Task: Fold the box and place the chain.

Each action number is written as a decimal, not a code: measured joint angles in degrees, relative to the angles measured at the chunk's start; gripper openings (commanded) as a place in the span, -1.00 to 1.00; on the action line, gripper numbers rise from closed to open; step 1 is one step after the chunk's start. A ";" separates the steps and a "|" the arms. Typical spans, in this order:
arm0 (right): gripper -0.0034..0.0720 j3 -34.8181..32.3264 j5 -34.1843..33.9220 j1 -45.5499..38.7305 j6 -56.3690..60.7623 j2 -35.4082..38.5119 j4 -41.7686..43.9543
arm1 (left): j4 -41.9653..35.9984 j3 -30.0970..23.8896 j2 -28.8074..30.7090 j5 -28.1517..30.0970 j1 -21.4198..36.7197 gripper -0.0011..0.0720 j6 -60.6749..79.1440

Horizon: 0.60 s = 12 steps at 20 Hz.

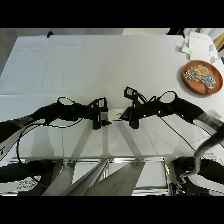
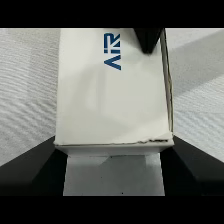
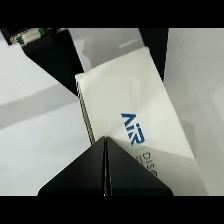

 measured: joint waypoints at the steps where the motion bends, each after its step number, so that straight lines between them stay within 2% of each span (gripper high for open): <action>1: -0.86 0.00 -0.79 -0.02 0.76 1.42 0.22 | 0.00 0.00 0.00 0.00 0.00 -0.60 -0.02; 4: -0.86 0.07 -1.90 -0.02 6.78 6.73 -0.33 | 0.00 0.00 0.00 0.00 0.00 -0.60 0.00; 6: -0.86 0.09 -2.78 -0.02 15.76 11.08 -4.94 | 0.00 0.00 0.00 0.00 0.00 -0.60 0.02; 9: -0.86 0.09 0.94 -0.02 38.69 18.29 -21.31 | 0.00 0.00 0.00 0.00 0.00 -0.60 0.09; 12: -0.86 0.07 14.69 -0.02 57.46 24.35 -42.80 | 0.02 0.00 0.00 0.00 0.00 -0.60 0.13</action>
